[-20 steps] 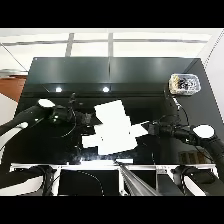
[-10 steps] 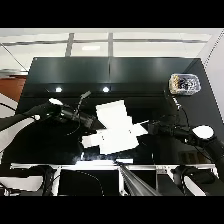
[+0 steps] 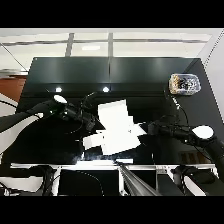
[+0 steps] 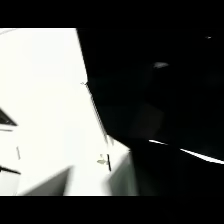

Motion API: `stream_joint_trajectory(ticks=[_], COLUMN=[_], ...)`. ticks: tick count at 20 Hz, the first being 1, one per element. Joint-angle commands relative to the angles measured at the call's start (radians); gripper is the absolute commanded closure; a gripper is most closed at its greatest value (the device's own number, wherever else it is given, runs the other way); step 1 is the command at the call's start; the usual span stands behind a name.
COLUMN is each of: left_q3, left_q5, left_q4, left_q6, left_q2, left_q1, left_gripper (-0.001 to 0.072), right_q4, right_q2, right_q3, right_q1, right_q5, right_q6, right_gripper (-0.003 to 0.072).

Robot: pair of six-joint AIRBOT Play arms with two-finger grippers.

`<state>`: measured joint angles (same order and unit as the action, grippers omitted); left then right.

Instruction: Fold the box and place the chain.

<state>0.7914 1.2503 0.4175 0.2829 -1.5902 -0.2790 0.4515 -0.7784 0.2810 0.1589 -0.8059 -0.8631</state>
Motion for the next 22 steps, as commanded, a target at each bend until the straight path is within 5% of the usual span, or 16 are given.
stream_joint_trajectory(ticks=[1,6,8,10,13,16,22], left_q3=[0.021,0.044,0.014,-0.040,-0.106,-0.113,-0.114], left_q5=[-0.014,-0.067,-0.186,-0.341,-0.369,-0.395,-0.479], left_q4=[0.020,0.156,0.202,0.140,-0.055,0.106,0.146], left_q6=[-0.006,-0.005,-0.027,-0.167,-0.420,-0.491,-0.497], left_q2=[0.001,0.073,0.160,0.246,0.277,0.269,0.251], left_q1=[-0.003,-0.051,-0.116,-0.160,-0.169,-0.185,-0.194], left_gripper=[0.0684,0.0690,0.0689,0.0687,0.0684,0.0685,0.0685], right_q4=[0.035,0.531,0.632,0.635,0.518,0.420,0.397], right_q2=[0.002,0.003,0.003,0.002,0.002,-0.001,-0.019], right_q3=[0.017,0.283,0.337,0.338,0.316,0.267,0.166], right_q1=[-0.011,-0.215,-0.232,-0.232,-0.231,-0.184,0.034], right_q5=[-0.093,-0.233,-0.243,-0.237,-0.245,-0.223,-0.125], right_q6=[0.002,0.028,0.097,0.213,0.450,0.650,0.732], right_gripper=[-0.0022,-0.0021,-0.0022,-0.0021,-0.0022,-0.0022,-0.0022])
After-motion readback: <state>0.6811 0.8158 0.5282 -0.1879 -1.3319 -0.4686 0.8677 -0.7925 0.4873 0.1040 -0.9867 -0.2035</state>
